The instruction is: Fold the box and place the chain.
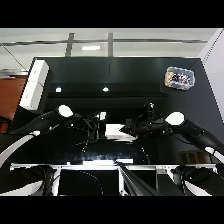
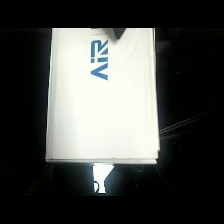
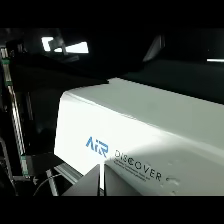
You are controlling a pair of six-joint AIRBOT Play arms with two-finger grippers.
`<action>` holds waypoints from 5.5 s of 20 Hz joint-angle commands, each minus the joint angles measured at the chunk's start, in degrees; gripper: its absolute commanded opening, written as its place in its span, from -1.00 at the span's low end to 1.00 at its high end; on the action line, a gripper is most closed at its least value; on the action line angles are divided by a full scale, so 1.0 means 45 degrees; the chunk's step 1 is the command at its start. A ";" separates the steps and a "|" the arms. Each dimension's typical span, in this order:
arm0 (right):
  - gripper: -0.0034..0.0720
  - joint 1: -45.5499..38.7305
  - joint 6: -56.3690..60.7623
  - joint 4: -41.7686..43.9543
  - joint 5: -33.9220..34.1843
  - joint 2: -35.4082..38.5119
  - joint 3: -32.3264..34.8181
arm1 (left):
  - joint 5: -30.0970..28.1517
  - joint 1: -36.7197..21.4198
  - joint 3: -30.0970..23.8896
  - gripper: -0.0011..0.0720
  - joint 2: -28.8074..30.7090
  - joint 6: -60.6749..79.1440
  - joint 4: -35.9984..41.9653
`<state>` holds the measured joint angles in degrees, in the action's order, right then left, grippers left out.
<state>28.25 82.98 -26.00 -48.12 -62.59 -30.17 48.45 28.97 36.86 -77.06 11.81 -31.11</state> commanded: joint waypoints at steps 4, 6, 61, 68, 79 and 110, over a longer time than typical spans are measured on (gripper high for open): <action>-0.80 0.0019 0.0277 -0.0719 0.0199 -0.0350 0.0102 | 0.0000 0.0005 0.0000 0.35 -0.0010 -0.0015 -0.0005; -0.80 0.0019 0.0267 -0.0719 0.0194 -0.0549 0.0102 | 0.0000 0.0005 0.0000 0.35 -0.0010 -0.0015 -0.0005; -0.80 -0.6751 -0.1651 -0.1282 -0.3502 0.3740 -0.2011 | -0.0471 0.2997 0.2569 0.97 0.0199 -0.5731 -0.2035; -0.80 -0.6751 -0.1647 -0.1277 -0.3502 0.3740 -0.2011 | -0.0933 0.3070 0.2565 0.97 0.0117 -0.5727 -0.2705; -0.80 -0.6751 -0.1647 -0.1277 -0.3502 0.3740 -0.2011 | -0.0855 0.3007 0.2574 0.97 0.0083 -0.5727 -0.2647; -0.80 -0.6751 -0.1647 -0.1277 -0.3492 0.3740 -0.2011 | -0.1336 0.3711 0.1982 0.98 0.0350 -0.6445 -0.3123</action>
<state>-2.13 75.55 -31.77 -63.86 -45.78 -39.18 43.27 45.63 46.24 -75.46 -16.95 -44.99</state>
